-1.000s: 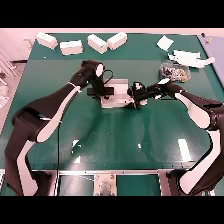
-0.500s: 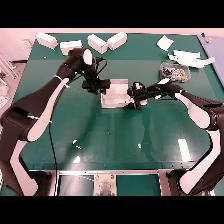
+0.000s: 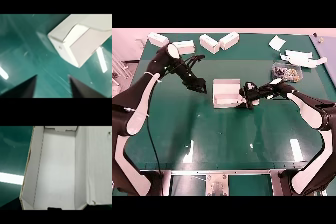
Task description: Fold the box and place the chain.
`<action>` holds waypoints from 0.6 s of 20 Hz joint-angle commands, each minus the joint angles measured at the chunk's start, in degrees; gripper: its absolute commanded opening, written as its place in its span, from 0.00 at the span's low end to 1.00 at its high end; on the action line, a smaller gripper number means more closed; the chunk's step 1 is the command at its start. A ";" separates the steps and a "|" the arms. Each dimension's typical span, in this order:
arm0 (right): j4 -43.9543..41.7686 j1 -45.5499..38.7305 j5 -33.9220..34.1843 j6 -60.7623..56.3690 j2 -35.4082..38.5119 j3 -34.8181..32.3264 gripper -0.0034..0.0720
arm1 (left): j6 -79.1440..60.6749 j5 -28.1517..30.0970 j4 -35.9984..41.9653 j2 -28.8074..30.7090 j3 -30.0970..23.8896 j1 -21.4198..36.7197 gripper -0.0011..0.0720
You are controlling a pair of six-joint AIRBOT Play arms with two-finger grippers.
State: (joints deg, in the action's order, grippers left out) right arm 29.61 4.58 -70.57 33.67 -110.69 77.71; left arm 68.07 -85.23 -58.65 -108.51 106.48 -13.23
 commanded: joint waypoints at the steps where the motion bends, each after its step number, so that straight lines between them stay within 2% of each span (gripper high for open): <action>1: -0.02 -0.02 0.00 -0.02 0.04 -0.02 0.81 | -27.78 3.61 4.70 0.04 -5.07 2.49 0.98; 3: -0.02 -0.02 0.00 -0.02 0.04 -0.02 0.81 | -40.63 4.04 5.31 0.04 -8.35 2.34 0.97; 4: -0.02 -0.02 0.00 -0.02 0.04 -0.02 0.81 | -45.11 6.25 6.67 0.04 -9.90 2.21 0.97; 8: -0.04 -0.02 0.00 -0.02 0.04 -0.02 0.81 | -48.09 14.14 6.01 0.04 -12.37 2.23 0.97; 9: -0.04 -0.02 0.00 -0.02 0.04 -0.02 0.81 | -49.86 14.29 9.40 -0.09 -12.39 2.23 0.97; 12: -0.04 -0.02 0.00 -0.02 0.04 -0.02 0.81 | -66.31 7.28 16.35 -1.97 -13.18 2.75 0.97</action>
State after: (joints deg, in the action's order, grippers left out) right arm 29.58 4.58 -70.57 33.67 -110.69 77.71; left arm 14.92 -75.42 -48.34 -109.43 94.35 -10.87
